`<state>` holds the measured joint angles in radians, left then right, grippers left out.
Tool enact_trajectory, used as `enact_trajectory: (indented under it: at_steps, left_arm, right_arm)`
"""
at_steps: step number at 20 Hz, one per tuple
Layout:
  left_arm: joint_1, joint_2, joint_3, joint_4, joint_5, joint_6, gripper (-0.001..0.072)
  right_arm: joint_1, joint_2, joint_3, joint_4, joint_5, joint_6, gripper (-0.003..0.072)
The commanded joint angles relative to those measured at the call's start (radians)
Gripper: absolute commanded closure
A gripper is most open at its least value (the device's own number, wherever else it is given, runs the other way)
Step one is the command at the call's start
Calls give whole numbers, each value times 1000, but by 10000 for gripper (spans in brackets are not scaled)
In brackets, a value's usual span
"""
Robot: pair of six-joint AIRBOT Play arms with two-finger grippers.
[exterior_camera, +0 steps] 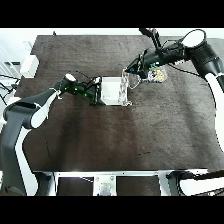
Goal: Fold the box and place the chain.
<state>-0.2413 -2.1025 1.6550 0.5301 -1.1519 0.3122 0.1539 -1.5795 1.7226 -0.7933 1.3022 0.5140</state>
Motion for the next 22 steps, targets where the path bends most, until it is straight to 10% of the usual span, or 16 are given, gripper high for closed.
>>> enact_trajectory:
  at_steps: [1,22]
  left_arm:
    - [1,0,1,0,0,0,290]
    - [1,0,1,0,0,0,290]
  right_arm:
    - [-10,0,18,-3,-2,1,686]
    - [69,-129,-97,-55,-63,8,687]
